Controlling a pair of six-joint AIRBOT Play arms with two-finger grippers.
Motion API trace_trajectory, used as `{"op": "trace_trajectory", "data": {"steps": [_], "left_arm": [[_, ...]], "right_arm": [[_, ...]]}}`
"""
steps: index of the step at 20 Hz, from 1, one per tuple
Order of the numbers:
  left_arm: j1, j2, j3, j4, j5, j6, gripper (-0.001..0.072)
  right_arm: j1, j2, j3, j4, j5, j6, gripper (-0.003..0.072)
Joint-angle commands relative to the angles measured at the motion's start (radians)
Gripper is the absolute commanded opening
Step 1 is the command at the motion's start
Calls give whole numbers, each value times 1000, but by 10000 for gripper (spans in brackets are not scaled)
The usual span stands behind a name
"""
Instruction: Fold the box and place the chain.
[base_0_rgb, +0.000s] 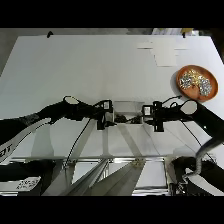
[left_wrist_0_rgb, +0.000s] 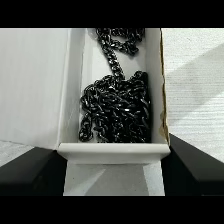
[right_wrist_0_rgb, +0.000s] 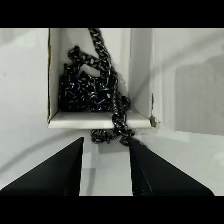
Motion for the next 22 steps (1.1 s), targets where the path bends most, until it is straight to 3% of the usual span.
{"op": "trace_trajectory", "data": {"steps": [1, 4, 8, 12, 16, 19, 22], "left_arm": [[0, 0, 1, 0, 0, 0, 209], [0, 0, 1, 0, 0, 0, 209], [0, 0, 1, 0, 0, 0, 209], [0, 0, 1, 0, 0, 0, 209], [0, 0, 1, 0, 0, 0, 209], [0, 0, 1, 0, 0, 0, 209], [0, 0, 1, 0, 0, 0, 209]], "right_arm": [[-1, -11, -10, 74, -28, -44, 285], [-1, -24, -17, 121, -24, -85, 247], [-1, -23, -17, 106, -21, -43, 9], [-1, 27, -17, -62, -30, 216, 8], [-1, 190, -16, -311, -58, 587, 8], [-1, 343, -13, -318, -81, 779, 8], [-1, 472, -11, -179, -78, 799, 8]]}}
